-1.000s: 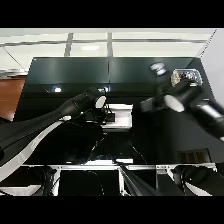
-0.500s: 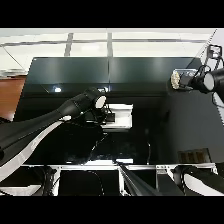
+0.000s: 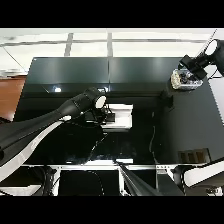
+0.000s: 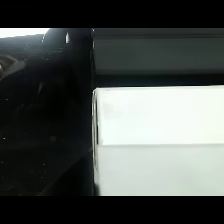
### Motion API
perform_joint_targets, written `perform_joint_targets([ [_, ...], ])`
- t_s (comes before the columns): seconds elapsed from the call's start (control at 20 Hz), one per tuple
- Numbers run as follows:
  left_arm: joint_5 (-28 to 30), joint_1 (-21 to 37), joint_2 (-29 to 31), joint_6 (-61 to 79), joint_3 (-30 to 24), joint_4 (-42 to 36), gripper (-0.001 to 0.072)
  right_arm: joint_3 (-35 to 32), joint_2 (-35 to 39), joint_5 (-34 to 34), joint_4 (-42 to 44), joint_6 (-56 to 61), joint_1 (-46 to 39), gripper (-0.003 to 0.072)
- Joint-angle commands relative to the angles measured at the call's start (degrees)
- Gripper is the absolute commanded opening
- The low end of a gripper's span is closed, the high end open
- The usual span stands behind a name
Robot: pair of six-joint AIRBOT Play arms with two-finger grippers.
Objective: Fold the box and place the chain.
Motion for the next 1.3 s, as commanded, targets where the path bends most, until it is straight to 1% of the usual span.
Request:
perform_joint_targets([
  [0.0, 0.0, 0.0, 0.0, 0.1, 0.0, 0.0, 0.0025, 4.6, -3.4, 2.9, 1.9, 2.4, -1.6, 0.0720],
  [0.25, 0.0, 0.0, 0.0, 0.1, 0.0, 0.0, 0.0025, 4.6, -3.8, 3.2, 3.3, 3.6, -2.6, 0.0720],
  [0.3, 0.0, 0.0, 0.0, 0.1, 0.0, 0.0, 0.0025, 4.6, -4.2, 2.7, 4.3, 3.7, -2.6, 0.0656],
  [0.4, 0.0, 0.0, 0.0, 0.1, 0.0, 0.0, 0.0025, 4.6, -5.2, 2.4, 6.6, 4.2, -2.6, 0.0648],
  [0.55, 0.0, 0.0, 0.0, 0.1, 0.0, 0.0, 0.0025, 4.6, -7.0, 2.0, 6.9, 4.7, -2.6, 0.0646],
  [0.6, 0.0, 0.0, 0.0, 0.1, 0.0, 0.0, 0.0025, 4.6, -7.5, 1.1, 7.1, 5.1, -2.8, 0.0563],
  [0.7, 0.1, 0.0, 0.0, 0.1, 0.0, 0.0, 0.0025, 4.6, -8.1, -0.9, 8.9, 5.4, -3.0, 0.0558],
  [1.05, 0.0, 0.0, 0.0, 0.1, 0.0, 0.0, 0.0025, 4.6, -11.7, -2.2, 12.2, 5.9, -3.0, 0.0556],
  [1.1, 0.0, 0.0, 0.0, 0.1, 0.0, 0.0, 0.0025, 4.6, -11.9, -2.3, 12.1, 5.0, -3.0, 0.0444],
  [1.15, 0.0, 0.0, 0.0, 0.1, 0.0, 0.0, 0.0025, 4.6, -12.0, -2.3, 12.0, 3.7, -3.1, 0.0291],
  [1.2, 0.1, 0.0, 0.0, 0.1, 0.0, 0.0, 0.0025, 4.6, -11.9, -2.1, 12.2, 2.1, -3.2, 0.0120],
  [1.25, 0.1, 0.0, 0.0, 0.1, 0.0, 0.0, 0.0025, 4.6, -11.6, -1.9, 13.2, -0.5, -3.3, 0.0006],
])
